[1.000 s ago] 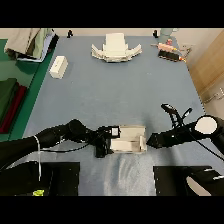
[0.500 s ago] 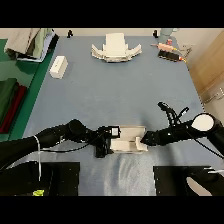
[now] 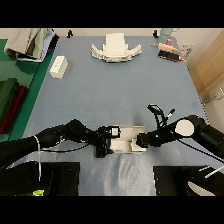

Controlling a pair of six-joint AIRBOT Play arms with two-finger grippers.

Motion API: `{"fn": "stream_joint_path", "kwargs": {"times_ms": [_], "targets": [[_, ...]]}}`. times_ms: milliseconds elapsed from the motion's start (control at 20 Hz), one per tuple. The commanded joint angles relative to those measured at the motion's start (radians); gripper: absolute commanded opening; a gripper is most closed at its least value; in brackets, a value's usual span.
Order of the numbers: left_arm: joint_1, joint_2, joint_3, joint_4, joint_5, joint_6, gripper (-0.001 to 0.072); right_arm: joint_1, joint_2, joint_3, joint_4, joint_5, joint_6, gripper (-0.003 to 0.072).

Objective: Fold the box.

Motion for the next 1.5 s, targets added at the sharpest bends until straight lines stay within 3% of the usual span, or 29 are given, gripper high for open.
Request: {"fn": "stream_joint_path", "kwargs": {"times_ms": [0, 450, 550, 750, 1000, 1050, 1150, 1200, 1450], "targets": [[0.0, 0.0, 0.0, 0.0, 0.0, 0.0, 0.0468, 0.139, -0.069, 0.063, -0.188, -0.01, 0.284, 0.0419], [0.0, 0.0, 0.0, 0.0, 0.0, 0.0, 0.0468, 0.324, -0.298, 0.201, -0.413, 0.113, 0.676, 0.0408], [0.0, 0.0, 0.0, 0.0, 0.0, 0.0, 0.0468, 0.329, -0.309, 0.201, -0.425, 0.117, 0.714, 0.0352], [0.0, 0.0, 0.0, 0.0, 0.0, 0.0, 0.0468, 0.328, -0.314, 0.201, -0.48, 0.119, 0.723, 0.0029], [0.0, 0.0, 0.0, 0.0, 0.0, 0.0, 0.0468, 0.329, -0.314, 0.201, -0.501, 0.117, 0.721, 0.0003], [0.0, 0.0, 0.0, 0.0, 0.0, 0.0, 0.0468, 0.329, -0.314, 0.201, -0.5, 0.112, 0.711, 0.0013], [0.0, 0.0, 0.0, 0.0, 0.0, 0.0, 0.0469, 0.329, -0.312, 0.204, -0.484, 0.112, 0.689, 0.036], [0.0, 0.0, 0.0, 0.0, 0.0, 0.0, 0.0468, 0.329, -0.312, 0.208, -0.471, 0.112, 0.673, 0.0418], [0.0, 0.0, 0.0, 0.0, 0.0, 0.0, 0.0468, 0.329, -0.312, 0.224, -0.443, 0.135, 0.642, 0.0427]]}}
